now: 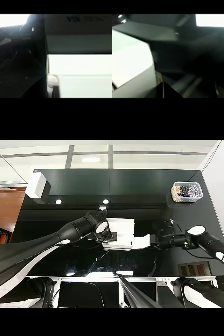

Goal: Fold the box and place the chain.

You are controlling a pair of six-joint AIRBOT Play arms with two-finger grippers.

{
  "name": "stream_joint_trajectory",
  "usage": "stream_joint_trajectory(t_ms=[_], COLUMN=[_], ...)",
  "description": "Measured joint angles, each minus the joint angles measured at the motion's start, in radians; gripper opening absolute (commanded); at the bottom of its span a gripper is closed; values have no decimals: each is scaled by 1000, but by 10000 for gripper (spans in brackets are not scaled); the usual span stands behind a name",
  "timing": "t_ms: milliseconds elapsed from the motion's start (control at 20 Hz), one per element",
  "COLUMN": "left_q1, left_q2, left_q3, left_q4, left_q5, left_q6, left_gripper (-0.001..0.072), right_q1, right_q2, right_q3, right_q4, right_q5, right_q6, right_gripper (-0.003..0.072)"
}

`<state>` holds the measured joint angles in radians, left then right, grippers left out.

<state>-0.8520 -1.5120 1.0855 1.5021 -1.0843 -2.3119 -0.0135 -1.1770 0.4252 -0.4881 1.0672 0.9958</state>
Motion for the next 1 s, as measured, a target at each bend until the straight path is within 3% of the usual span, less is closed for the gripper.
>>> stream_joint_trajectory(t_ms=[50, 100, 150, 200, 300, 400, 800, 1000], left_q1=[0, 0, 0, 0, 0, 0, 0, 0], left_q2=[0, 0, 0, 0, 0, 0, 0, 0], left_q3=[0, 0, 0, 0, 0, 0, 0, 0], left_q4=[0, 0, 0, 0, 0, 0, 0, 0], left_q5=[0, 0, 0, 0, 0, 0, 1, 1], left_q6=[0, 0, 0, 0, 0, 0, 0, 0], left_gripper=[25, 25, 25, 25, 25, 25, 25, 25], right_q1=[15, 27, 36, 42, 49, 55, 177, 301], right_q2=[-8, -14, -19, -22, -26, -28, -29, -29], right_q3=[26, 52, 74, 91, 114, 127, 163, 214], right_q4=[10, 11, 9, 10, 9, 10, 11, -94], right_q5=[6, 12, 18, 24, 40, 52, 34, -30], right_q6=[-16, -26, -31, -33, -34, -30, 74, 215], right_gripper=[11, 122, 473, 632, 614, 481, 480, 479])
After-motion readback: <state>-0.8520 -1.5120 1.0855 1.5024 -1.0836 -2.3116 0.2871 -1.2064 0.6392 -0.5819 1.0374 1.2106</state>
